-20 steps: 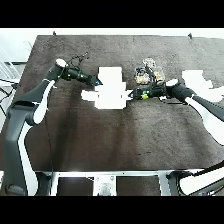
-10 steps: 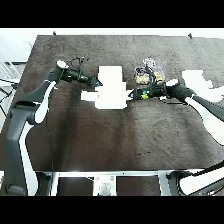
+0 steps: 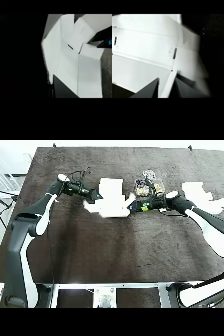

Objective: Fold the box and place the chain.

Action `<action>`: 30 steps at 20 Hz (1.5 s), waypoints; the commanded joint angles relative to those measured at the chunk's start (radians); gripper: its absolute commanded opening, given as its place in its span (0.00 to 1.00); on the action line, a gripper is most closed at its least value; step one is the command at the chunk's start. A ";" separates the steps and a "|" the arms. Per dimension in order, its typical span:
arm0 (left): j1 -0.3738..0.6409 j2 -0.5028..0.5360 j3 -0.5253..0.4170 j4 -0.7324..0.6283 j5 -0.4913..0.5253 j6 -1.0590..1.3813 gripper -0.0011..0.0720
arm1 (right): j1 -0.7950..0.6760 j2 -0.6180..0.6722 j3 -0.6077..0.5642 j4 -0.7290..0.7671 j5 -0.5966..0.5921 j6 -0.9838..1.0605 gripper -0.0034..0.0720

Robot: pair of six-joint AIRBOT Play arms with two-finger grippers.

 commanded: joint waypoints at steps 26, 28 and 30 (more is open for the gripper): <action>0.006 0.119 -0.388 -0.232 0.047 1.028 0.03 | -0.240 0.099 -0.046 0.002 0.024 -0.037 0.44; 0.006 0.119 -0.389 -0.222 0.042 1.028 0.03 | -0.240 0.099 -0.063 0.002 0.024 -0.044 0.44; 0.006 0.117 -0.389 -0.222 0.041 1.036 0.03 | -0.240 0.099 -0.069 0.002 0.024 -0.071 0.44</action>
